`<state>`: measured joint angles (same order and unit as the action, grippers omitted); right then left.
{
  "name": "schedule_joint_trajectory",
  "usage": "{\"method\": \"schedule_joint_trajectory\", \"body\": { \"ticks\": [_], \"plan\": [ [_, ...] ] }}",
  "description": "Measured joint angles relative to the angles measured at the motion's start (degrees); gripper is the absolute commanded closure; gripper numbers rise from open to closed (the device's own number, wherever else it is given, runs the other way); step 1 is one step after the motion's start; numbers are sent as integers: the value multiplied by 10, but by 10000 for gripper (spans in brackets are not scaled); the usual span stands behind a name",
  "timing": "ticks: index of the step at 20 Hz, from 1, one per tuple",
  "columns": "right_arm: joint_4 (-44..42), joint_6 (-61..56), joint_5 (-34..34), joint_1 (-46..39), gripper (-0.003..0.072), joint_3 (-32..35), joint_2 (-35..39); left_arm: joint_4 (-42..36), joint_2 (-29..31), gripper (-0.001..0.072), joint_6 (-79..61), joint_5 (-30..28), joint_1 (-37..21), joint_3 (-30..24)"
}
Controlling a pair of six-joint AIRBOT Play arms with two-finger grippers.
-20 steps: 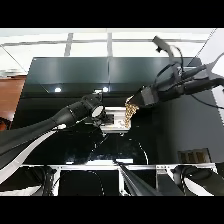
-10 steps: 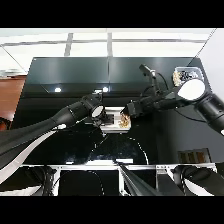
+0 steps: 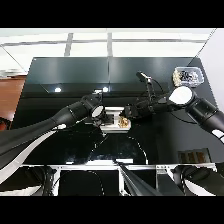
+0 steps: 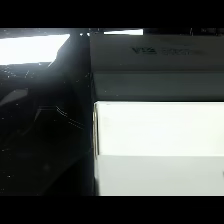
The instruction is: Fold the box and place the chain.
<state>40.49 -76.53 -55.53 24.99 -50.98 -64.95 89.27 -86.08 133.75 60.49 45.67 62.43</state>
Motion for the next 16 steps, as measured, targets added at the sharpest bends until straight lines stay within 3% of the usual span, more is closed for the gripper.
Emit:
{"method": "schedule_joint_trajectory", "body": {
  "ticks": [7,13,14,16],
  "plan": [
    [13,-2,-4,-22,428,-2,-1,0,0,683,0,0,0,0],
    [81,-2,-121,-134,428,-15,3,0,0,680,0,0,0,0],
    [88,-2,-137,-148,428,-15,3,0,0,624,0,0,0,0],
    [96,-2,-160,-165,428,-16,3,0,1,195,0,0,0,5]
  ]
}}
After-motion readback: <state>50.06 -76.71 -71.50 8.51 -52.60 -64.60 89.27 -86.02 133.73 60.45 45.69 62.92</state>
